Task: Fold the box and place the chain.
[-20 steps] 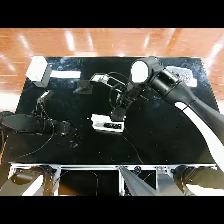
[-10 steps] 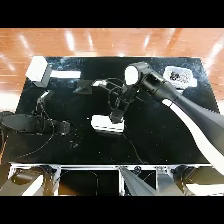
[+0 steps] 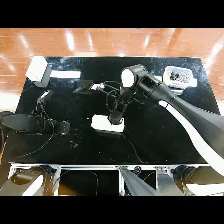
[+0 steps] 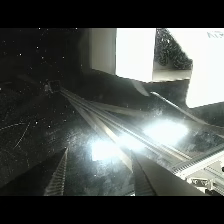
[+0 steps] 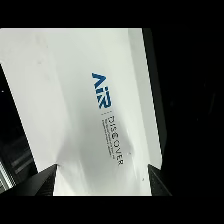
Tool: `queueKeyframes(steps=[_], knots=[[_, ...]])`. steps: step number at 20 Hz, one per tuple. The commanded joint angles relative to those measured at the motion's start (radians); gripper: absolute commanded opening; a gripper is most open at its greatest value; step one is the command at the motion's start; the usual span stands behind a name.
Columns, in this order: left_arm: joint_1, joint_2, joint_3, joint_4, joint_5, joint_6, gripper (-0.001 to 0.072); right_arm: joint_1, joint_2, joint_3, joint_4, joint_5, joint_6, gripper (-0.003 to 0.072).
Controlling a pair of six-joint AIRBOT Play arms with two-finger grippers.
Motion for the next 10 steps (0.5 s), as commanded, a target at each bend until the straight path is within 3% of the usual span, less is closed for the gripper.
queueKeyframes(steps=[1, 10], knots=[[-0.001, -0.001, 0.000, 0.000, 0.000, 0.000, 0.0510, 0.006, -0.001, 0.000, -0.005, 0.013, -0.042, 0.0711], [-0.001, -0.001, 0.000, 0.000, 0.000, 0.000, 0.0509, 0.008, 0.000, -0.058, -0.053, 0.000, -0.053, 0.0708]])
